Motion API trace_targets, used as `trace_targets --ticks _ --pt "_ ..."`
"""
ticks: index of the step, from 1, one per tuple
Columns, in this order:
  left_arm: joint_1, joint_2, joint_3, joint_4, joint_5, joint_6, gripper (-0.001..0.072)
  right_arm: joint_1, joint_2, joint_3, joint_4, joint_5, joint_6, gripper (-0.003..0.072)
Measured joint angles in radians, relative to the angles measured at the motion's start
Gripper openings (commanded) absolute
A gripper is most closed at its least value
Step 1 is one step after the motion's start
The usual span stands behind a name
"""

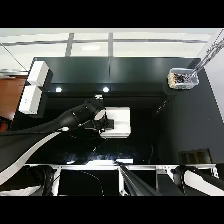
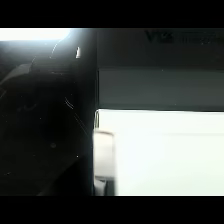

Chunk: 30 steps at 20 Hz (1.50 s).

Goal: Fold the box and place the chain.

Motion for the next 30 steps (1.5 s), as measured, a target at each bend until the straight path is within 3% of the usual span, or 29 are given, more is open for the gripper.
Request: trace_targets --ticks 7,12,19,30 --pt "0.000 0.000 0.000 0.000 0.000 0.000 0.0028 0.126 0.240 -0.096 0.087 0.068 -0.030 0.0043" --pt "0.000 0.000 0.000 0.000 0.000 -0.001 0.0028 0.303 0.333 -0.166 0.099 0.239 -0.048 0.0043" --pt "0.000 0.000 0.000 -0.002 0.000 0.000 0.0028 0.507 0.353 -0.183 0.230 0.389 -0.055 0.0043" --pt "0.000 0.000 0.000 -0.003 0.001 -0.001 0.0028 0.700 0.269 -0.185 0.385 0.301 -0.055 0.0043"
